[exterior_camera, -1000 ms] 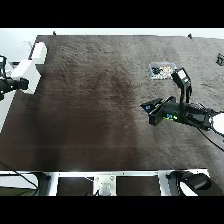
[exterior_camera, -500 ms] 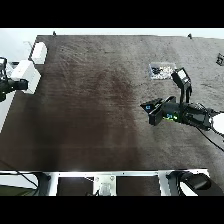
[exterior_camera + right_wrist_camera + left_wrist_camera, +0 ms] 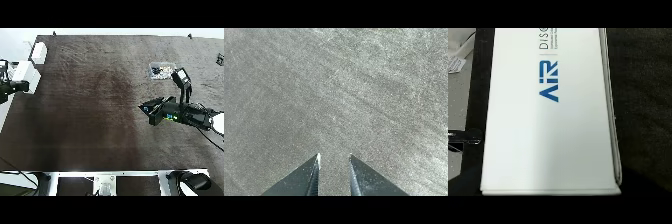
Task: Fold the box and place the chain.
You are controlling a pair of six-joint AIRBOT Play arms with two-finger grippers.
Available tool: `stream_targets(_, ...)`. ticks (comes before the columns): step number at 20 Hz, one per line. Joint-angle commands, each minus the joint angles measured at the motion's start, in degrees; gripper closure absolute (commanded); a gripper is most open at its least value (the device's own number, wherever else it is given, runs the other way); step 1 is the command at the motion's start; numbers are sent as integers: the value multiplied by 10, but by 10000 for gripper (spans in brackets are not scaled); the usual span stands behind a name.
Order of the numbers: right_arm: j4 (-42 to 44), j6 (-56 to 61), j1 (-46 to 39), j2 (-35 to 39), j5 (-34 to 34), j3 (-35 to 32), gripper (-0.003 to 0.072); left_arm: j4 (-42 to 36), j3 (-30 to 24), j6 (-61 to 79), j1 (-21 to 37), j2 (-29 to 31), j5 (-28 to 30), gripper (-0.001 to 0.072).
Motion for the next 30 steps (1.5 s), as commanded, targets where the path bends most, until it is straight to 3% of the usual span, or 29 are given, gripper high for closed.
stream_targets(1,0,2,0,0,0,0,450,-7,0,-7,0,0,51,14)
stream_targets(3,0,2,0,0,0,0,370,-7,0,-5,0,1,60,16)
stream_targets(7,0,2,0,0,0,0,248,-7,0,23,0,1,14,6)
stream_targets(9,0,2,0,0,0,0,236,-9,0,48,0,1,-16,-3)
stream_targets(13,0,2,0,0,0,0,136,-10,7,61,0,1,-53,-4)
stream_targets(17,0,1,0,0,0,0,133,-9,9,61,0,2,-28,-4)
stream_targets(18,0,0,0,0,0,0,72,-9,9,61,0,4,-23,-5)
stream_targets(21,-2,-1,0,0,0,0,68,-9,9,81,0,19,-21,-7)
stream_targets(28,-2,-11,0,0,2,0,26,-8,9,104,0,39,-86,-7)
stream_targets(30,-2,-11,0,0,16,0,26,-5,8,106,0,39,-71,-8)
